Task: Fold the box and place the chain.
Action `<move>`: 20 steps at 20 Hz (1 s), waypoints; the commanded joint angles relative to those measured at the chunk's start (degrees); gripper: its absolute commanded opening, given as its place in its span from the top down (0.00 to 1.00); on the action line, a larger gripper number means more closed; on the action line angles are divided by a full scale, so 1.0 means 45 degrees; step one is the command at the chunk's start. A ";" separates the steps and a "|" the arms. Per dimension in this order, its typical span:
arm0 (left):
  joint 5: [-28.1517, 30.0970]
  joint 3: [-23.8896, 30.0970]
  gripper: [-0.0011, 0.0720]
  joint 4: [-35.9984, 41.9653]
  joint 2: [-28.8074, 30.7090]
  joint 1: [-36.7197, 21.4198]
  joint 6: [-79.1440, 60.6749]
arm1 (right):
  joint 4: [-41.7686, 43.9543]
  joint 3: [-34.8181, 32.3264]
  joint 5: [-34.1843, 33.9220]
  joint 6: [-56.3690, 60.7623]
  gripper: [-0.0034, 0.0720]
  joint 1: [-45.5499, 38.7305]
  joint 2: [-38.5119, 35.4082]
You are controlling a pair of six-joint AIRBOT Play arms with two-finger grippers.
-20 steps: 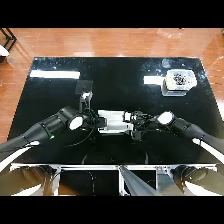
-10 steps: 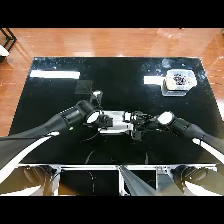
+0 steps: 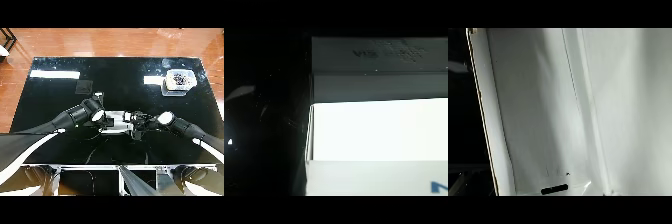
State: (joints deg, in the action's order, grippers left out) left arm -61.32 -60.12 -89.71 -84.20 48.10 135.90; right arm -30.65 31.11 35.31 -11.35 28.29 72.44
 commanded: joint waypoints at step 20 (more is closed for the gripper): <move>-0.0155 -0.0087 0.32 0.0238 -0.0063 -0.0034 0.0199 | 0.0005 0.0010 0.0000 0.0005 0.55 0.0010 0.0005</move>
State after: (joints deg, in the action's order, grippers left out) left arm -61.21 -60.42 -88.66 -84.53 48.01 136.68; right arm -30.65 31.11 35.33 -11.42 28.29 72.44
